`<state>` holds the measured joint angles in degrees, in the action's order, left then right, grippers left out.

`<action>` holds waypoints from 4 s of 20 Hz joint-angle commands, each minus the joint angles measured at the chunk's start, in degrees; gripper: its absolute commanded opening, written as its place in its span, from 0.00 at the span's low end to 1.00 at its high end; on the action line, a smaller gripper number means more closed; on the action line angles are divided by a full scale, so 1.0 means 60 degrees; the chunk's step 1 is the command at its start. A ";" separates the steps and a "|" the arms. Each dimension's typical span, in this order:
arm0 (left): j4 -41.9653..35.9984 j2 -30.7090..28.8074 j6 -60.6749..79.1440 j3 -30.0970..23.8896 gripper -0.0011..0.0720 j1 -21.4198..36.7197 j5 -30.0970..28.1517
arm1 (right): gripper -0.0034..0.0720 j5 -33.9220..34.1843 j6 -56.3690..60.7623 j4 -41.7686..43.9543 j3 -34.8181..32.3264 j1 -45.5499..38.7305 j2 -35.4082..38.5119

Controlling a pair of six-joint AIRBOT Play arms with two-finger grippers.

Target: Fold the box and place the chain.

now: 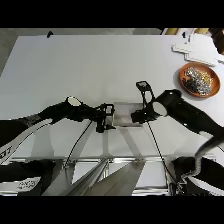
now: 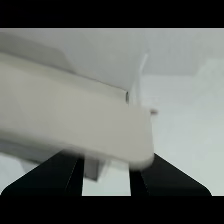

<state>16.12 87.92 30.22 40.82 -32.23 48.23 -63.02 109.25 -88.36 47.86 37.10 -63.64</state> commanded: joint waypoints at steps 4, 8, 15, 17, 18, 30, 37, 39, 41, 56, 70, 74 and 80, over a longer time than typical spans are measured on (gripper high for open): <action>0.0000 0.0004 0.0004 0.0004 0.29 0.0000 -0.0004 | 0.43 -0.0794 -0.2259 -0.0164 0.1504 -0.1264 0.2266; 0.0000 0.0004 0.0000 0.0004 0.29 0.0000 -0.0004 | 0.43 -0.1253 -0.3293 -0.0197 0.3952 -0.3734 0.1683; 0.0000 0.0004 0.0004 0.0004 0.29 0.0000 -0.0004 | 0.43 -0.0736 -0.3803 0.0375 0.5544 -0.7020 -0.0860; 0.0000 0.0004 0.0000 0.0004 0.29 0.0000 -0.0004 | 0.43 -0.0674 -0.4040 0.0335 0.5544 -0.7668 -0.1698; 0.0000 0.0004 0.0000 0.0004 0.29 0.0000 -0.0004 | 0.43 -0.0579 -0.4033 0.0335 0.5544 -0.7981 -0.2087; 0.0000 0.0004 0.0000 0.0004 0.29 0.0000 -0.0004 | 0.43 -0.0495 -0.5340 0.0069 0.5544 -0.9796 -0.4896; 0.0000 0.0004 0.0000 0.0004 0.29 0.0000 -0.0004 | 0.33 -0.0634 -0.5905 0.0029 0.5541 -0.9796 -0.5377; 0.0000 0.0004 0.0004 0.0004 0.29 0.0000 -0.0004 | 0.33 -0.0608 -0.6215 0.0047 0.5537 -0.9796 -0.5464; 0.0000 0.0004 0.0004 0.0004 0.29 0.0000 -0.0004 | 0.33 -0.0466 -0.6302 0.0044 0.5537 -0.9796 -0.5490; 0.0000 0.0004 0.0000 0.0004 0.29 0.0000 -0.0004 | 0.25 -0.0219 -0.6298 0.0044 0.5537 -0.9796 -0.5916; 0.0000 0.0004 0.0000 0.0004 0.29 0.0000 -0.0004 | 0.07 -0.0674 -0.6335 0.0055 0.5537 -0.9796 -0.5395; 0.0000 0.0004 0.0004 0.0004 0.29 0.0000 -0.0004 | 0.07 -0.0867 -0.6553 0.0605 0.5537 -0.9796 -0.4087; 0.0000 0.0004 0.0004 0.0004 0.29 0.0000 -0.0004 | 0.07 -0.1625 -0.7045 0.2834 0.5533 -0.9763 -0.1552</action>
<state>16.12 87.92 30.22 40.82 -32.23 48.21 -70.19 68.55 -78.85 81.06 -21.61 -79.53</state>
